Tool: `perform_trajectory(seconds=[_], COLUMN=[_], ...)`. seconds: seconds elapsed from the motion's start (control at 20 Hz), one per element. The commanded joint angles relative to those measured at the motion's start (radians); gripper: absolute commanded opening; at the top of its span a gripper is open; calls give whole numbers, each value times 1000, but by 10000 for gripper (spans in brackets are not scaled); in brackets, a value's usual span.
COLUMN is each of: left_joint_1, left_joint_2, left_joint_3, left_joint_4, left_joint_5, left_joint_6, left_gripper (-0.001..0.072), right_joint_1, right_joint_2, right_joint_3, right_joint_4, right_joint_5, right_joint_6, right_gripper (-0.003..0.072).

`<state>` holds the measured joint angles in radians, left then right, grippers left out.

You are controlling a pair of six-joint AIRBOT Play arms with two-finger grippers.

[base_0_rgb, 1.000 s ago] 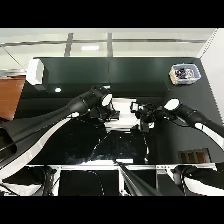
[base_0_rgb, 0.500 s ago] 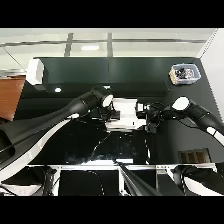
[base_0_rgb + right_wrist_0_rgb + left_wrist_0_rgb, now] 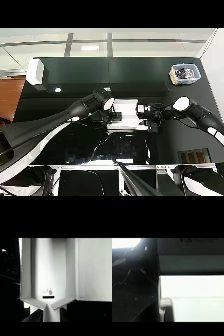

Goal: Fold the box and place the chain.

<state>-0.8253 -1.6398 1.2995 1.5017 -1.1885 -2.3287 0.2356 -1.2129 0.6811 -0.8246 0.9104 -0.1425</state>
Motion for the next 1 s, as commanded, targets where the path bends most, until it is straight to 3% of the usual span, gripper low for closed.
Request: perform_trajectory(seconds=[0.0, 0.3, 0.55, 0.6, 0.65, 0.7, 0.75, 0.85, 0.9, 0.95], left_joint_1=[-1, -1, -1, -1, -1, -1, -1, -1, -1, -1], left_joint_2=[1, 0, -1, -1, -1, -1, -1, -1, -1, -1], left_joint_3=[-1, -1, -1, -1, -1, -1, -1, -1, -1, -1], left_joint_4=[-2, -2, 0, 0, 0, 0, 0, 0, 0, 0], left_joint_5=[-4, -4, -5, -5, -5, -5, -5, -5, -5, -5], left_joint_6=[25, 25, 25, 25, 25, 25, 24, 24, 24, 25], left_gripper=[22, 22, 22, 22, 22, 22, 22, 22, 22, 22], right_joint_1=[0, 1, 59, 63, 61, 55, 48, 45, 45, 45], right_joint_2=[-21, -39, -88, -89, -89, -89, -89, -88, -87, -79], right_joint_3=[0, 0, 0, 0, 0, 0, 0, 0, 0, 0], right_joint_4=[17, 166, 200, 203, 216, 215, 214, 208, 195, 160], right_joint_5=[-3, -4, -50, -71, -89, -84, -76, -75, -63, -50], right_joint_6=[-11, -11, -6, 12, 40, 54, 80, 121, 133, 179], right_gripper=[228, 228, 230, 291, 443, 348, 182, 375, 277, 130])
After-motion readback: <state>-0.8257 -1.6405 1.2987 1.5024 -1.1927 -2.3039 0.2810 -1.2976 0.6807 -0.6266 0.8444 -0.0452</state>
